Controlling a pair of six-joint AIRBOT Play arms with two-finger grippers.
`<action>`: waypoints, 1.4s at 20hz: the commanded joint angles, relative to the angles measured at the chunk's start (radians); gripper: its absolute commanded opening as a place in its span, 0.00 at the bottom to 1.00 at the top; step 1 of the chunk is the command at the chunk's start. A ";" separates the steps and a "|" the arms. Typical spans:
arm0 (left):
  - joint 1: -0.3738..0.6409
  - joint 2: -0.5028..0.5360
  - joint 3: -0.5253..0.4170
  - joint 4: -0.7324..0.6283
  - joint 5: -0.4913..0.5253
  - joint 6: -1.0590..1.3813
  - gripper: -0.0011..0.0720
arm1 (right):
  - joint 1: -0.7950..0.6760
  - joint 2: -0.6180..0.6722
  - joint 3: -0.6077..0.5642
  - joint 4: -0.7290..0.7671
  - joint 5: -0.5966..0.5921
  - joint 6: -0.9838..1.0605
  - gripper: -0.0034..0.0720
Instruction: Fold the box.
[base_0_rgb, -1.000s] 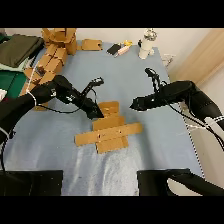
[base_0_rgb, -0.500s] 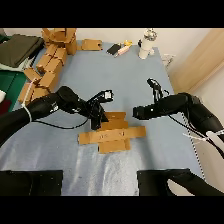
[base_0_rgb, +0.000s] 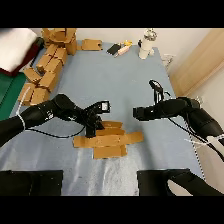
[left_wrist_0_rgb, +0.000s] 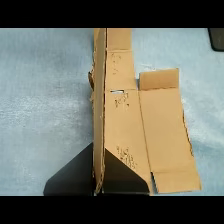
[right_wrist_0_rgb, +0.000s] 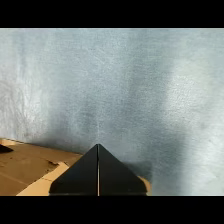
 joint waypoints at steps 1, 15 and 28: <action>0.000 0.002 -0.028 0.002 0.001 0.035 0.03 | 0.004 0.001 -0.002 -0.001 0.006 0.005 0.05; 0.006 0.012 -0.027 -0.013 -0.025 0.051 0.03 | 0.207 0.101 -0.002 -0.372 -0.161 0.243 0.05; 0.019 0.011 -0.027 -0.013 -0.024 0.049 0.03 | 0.934 0.113 -0.192 -0.554 -0.054 0.208 0.22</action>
